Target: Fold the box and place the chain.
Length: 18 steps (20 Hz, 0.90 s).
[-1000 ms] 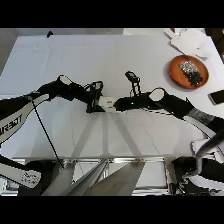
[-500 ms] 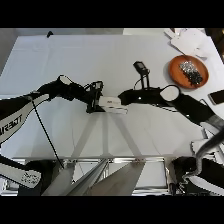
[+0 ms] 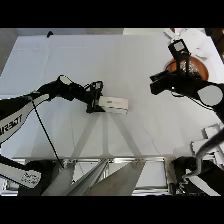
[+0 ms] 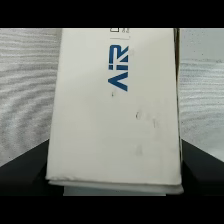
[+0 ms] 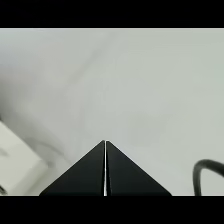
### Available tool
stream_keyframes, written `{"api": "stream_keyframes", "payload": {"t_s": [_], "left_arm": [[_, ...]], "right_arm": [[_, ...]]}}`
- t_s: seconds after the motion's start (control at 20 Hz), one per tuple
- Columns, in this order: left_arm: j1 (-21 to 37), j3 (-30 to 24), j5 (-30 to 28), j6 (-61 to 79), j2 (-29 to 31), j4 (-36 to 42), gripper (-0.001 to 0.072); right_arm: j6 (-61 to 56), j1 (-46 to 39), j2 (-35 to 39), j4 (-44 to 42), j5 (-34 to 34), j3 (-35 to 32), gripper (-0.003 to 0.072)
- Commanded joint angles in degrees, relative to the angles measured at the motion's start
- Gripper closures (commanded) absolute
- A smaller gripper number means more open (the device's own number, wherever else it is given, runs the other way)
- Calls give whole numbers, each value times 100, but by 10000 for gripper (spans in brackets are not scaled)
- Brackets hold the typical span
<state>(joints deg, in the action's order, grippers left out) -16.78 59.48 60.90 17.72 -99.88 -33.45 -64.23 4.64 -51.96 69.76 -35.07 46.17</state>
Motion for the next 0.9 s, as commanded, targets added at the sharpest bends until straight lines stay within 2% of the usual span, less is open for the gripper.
{"api": "stream_keyframes", "payload": {"t_s": [0.0,0.2,0.25,0.35,0.45,0.6,0.7,0.85], "left_arm": [[-2,0,-2,2,-4,0,330],[-4,0,166,2,-4,0,331],[-15,0,177,4,-7,0,369],[-37,0,66,11,0,7,693],[-37,0,155,-17,68,-4,698],[-28,0,114,-1106,573,-138,698],[-28,0,-24,-1650,1174,-564,698],[-26,0,-542,-2483,2262,-1113,698]], "right_arm": [[-153,-295,129,719,-317,2,674],[-153,-297,131,697,-304,2,674],[-153,-297,129,697,-306,2,674],[-153,-297,129,697,-306,2,674],[-153,-297,129,697,-304,2,674],[-153,-297,131,697,-306,2,674],[-153,-297,131,697,-306,2,674],[-153,-297,131,697,-304,0,674]]}}
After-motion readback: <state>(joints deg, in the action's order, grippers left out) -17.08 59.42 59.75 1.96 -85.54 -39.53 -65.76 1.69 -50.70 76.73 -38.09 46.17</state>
